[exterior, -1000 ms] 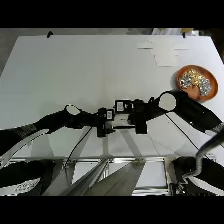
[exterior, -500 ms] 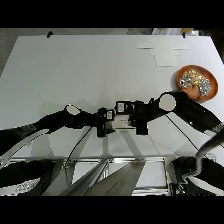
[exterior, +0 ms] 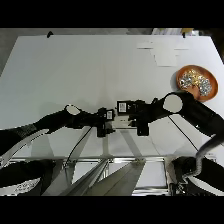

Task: Fold the box and place the chain.

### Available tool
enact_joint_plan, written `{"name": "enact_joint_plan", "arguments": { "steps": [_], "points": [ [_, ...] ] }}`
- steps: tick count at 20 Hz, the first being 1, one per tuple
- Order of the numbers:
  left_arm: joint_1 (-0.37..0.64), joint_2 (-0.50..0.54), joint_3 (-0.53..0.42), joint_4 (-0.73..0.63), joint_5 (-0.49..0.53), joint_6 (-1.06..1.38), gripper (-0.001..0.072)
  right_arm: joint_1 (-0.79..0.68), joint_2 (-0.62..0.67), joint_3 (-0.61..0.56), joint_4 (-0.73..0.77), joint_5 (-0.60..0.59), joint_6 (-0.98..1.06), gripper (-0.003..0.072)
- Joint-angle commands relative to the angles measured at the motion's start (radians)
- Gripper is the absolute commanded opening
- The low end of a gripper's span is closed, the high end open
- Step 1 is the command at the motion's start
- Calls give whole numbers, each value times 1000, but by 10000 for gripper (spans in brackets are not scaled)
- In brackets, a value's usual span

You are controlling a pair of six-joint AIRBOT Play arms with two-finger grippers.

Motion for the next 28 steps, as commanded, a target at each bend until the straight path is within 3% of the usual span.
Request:
{"name": "enact_joint_plan", "arguments": {
  "steps": [1,4,5,6,7,28],
  "points": [
    [0,1,0,0,0,0,97,0,21,0,2,-6,0,197],
    [0,1,0,0,0,0,97,0,21,0,8,-6,1,186],
    [0,1,0,0,0,0,97,0,21,0,8,-10,3,138],
    [0,1,0,0,0,0,97,0,21,0,8,-20,7,25],
    [0,1,0,0,0,0,97,0,16,0,8,-34,25,17],
    [0,1,0,0,0,0,97,0,-35,-101,27,-34,90,15]
  ]
}}
